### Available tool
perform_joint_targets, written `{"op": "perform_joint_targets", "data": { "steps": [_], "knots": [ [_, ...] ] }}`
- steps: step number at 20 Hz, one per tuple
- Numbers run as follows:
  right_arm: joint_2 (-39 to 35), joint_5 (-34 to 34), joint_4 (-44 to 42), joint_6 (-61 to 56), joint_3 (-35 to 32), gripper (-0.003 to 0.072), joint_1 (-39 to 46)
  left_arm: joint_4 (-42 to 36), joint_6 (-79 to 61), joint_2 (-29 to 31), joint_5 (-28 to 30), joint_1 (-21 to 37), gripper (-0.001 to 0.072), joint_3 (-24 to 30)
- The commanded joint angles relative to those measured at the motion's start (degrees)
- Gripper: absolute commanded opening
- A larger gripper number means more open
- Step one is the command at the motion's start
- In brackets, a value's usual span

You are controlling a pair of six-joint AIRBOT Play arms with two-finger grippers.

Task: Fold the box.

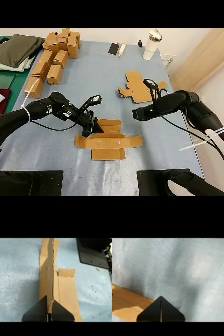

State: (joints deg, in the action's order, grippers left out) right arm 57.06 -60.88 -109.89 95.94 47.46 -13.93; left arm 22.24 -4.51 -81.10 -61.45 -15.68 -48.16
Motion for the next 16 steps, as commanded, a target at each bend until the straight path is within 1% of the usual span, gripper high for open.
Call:
{"op": "perform_joint_targets", "data": {
  "steps": [1, 5, 7, 9, 10, 11, 14, 16],
  "knots": [
    [-1.2, 0.4, 2.1, -1.1, -2.6, 0.0002, -2.1, 0.1, 0.0, 0.0, 0.2, 0.0, 0.0012, 0.0],
    [-2.8, -0.3, 2.4, -1.9, -3.3, 0.0002, -6.0, 0.1, 0.1, 0.0, -0.3, 0.0, 0.0013, 0.0],
    [-6.4, -1.9, 7.3, -7.4, -3.3, 0.0002, -10.0, 0.0, 0.0, 0.0, -1.7, 0.0, 0.0012, 0.0],
    [-11.0, -6.7, 15.7, -16.3, -3.5, 0.0001, -16.4, 0.0, 0.0, 0.0, -1.7, 0.0, 0.0012, 0.0],
    [-13.9, -8.3, 17.7, -19.8, -4.7, 0.0002, -20.9, 0.0, 0.0, 0.0, -1.7, 0.0, 0.0012, 0.0],
    [-17.0, -8.5, 18.2, -23.5, -6.6, 0.0001, -26.1, 0.0, 0.0, 0.0, -1.7, 0.0, 0.0012, 0.0],
    [-23.9, -3.6, 19.5, -33.7, -13.7, 0.0001, -44.0, 0.0, 0.0, 0.0, -1.7, 0.0, 0.0012, 0.0],
    [-24.6, -0.4, 24.0, -37.3, -17.3, 0.0001, -56.1, 0.0, 0.0, 0.0, -1.7, 0.0, 0.0012, 0.0]
  ]
}}
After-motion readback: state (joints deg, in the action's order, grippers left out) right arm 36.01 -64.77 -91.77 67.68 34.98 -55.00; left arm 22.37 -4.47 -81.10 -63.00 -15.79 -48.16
